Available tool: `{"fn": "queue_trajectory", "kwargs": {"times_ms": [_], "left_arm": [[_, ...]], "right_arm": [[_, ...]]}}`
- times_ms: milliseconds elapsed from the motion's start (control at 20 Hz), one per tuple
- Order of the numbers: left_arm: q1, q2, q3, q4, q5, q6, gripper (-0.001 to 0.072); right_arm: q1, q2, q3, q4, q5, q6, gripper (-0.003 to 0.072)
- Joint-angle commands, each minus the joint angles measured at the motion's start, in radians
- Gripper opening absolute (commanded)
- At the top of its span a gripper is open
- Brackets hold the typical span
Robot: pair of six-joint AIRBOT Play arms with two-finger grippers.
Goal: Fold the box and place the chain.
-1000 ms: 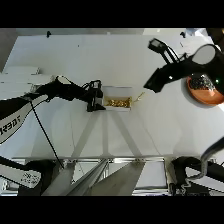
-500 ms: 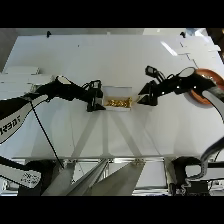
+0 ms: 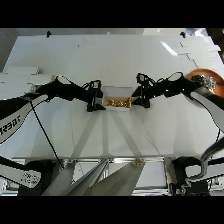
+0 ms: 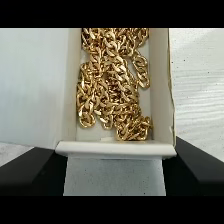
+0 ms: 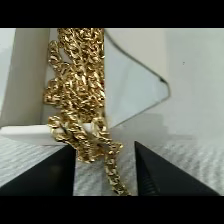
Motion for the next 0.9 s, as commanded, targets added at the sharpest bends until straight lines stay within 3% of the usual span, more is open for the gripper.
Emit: {"fn": "queue_trajectory", "kwargs": {"times_ms": [0, 50, 100, 450, 850], "left_arm": [[0.000, 0.000, 0.000, 0.000, 0.001, 0.000, 0.0337], [0.000, 0.000, 0.000, 0.000, 0.001, 0.000, 0.0337], [0.000, 0.000, 0.000, 0.000, 0.001, 0.000, 0.0337], [0.000, 0.000, 0.000, 0.000, 0.000, 0.000, 0.0337], [0.000, 0.000, 0.000, 0.000, 0.001, 0.000, 0.0338]], "right_arm": [[0.014, -0.005, 0.000, -0.006, -0.011, -0.018, 0.0190], [0.014, -0.005, 0.000, -0.029, -0.011, -0.017, 0.0078], [0.014, -0.005, 0.000, -0.057, -0.010, -0.017, 0.0017], [0.014, 0.050, 0.000, -0.122, -0.010, 0.039, 0.0017], [0.014, 0.265, 0.000, -0.036, 0.035, 0.196, 0.0017]]}}
